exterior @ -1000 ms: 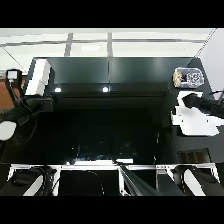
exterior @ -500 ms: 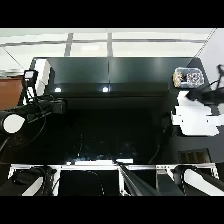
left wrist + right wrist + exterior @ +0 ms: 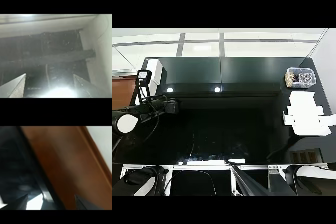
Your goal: Fold the box and place the chain.
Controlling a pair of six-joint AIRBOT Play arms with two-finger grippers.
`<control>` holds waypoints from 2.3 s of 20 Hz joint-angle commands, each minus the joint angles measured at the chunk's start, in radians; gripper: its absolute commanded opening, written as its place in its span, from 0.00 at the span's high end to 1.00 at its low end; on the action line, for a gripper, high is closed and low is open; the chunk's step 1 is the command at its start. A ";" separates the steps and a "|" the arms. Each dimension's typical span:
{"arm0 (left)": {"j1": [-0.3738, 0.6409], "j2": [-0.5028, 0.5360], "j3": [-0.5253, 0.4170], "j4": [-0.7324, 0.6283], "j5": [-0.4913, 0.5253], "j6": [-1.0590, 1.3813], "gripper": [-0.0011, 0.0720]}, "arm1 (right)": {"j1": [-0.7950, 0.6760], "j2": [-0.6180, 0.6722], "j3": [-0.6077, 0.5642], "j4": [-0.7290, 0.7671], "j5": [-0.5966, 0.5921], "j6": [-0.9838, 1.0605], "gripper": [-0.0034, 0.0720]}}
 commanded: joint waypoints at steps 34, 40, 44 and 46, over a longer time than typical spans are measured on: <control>0.000 -0.005 0.000 -0.070 0.038 0.000 0.03 | -0.097 -0.160 0.023 0.188 0.462 -0.447 0.67; 0.000 -0.005 0.000 -0.070 0.039 0.000 0.03 | -0.066 -0.114 0.023 0.265 0.485 -0.450 0.94; 0.000 -0.005 0.000 -0.055 0.045 0.000 0.03 | -0.010 -0.037 -0.014 0.353 0.481 -0.450 0.94; 0.000 -0.005 0.000 -0.064 0.045 0.000 0.03 | 0.028 0.025 -0.062 0.389 0.473 -0.450 0.94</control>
